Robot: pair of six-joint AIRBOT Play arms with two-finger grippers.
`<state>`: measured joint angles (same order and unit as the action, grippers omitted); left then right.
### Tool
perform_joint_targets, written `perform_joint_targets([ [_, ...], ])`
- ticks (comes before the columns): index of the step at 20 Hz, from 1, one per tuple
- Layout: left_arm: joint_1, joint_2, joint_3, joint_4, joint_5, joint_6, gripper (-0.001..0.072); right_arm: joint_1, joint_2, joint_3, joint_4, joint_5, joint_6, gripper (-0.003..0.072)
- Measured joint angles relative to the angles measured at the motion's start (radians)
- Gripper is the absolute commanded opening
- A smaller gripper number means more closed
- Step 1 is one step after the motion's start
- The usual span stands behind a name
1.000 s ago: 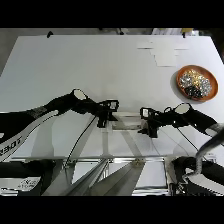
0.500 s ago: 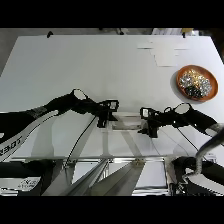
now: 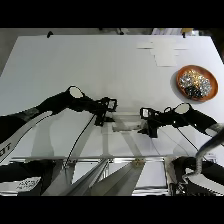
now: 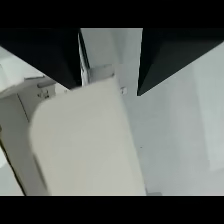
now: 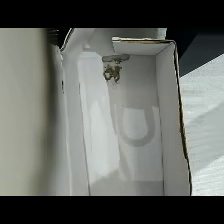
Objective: Fold the box and place the chain.
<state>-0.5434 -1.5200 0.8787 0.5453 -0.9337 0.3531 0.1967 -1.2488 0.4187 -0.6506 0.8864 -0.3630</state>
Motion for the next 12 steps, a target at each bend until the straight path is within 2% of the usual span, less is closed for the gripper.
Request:
perform_joint_targets([
  [3,0.005,0.054,0.000,0.122,-0.008,-0.122,0.0387,0.000,0.000,0.000,0.000,0.000,0.000,0.0439],
  [4,0.006,0.073,0.000,0.163,-0.011,-0.168,0.0304,0.000,0.000,0.000,0.000,0.000,0.000,0.0439],
  [5,0.007,0.097,0.000,0.205,-0.018,-0.219,0.0113,0.000,0.000,0.000,0.000,0.000,0.000,0.0439],
  [6,0.007,0.121,0.000,0.244,-0.025,-0.267,0.0008,0.000,0.000,0.000,0.000,0.000,0.000,0.0439],
  [12,-0.042,0.283,0.000,0.366,-0.098,-0.547,0.0002,0.000,0.000,0.000,0.000,0.000,-0.001,0.0439],
])
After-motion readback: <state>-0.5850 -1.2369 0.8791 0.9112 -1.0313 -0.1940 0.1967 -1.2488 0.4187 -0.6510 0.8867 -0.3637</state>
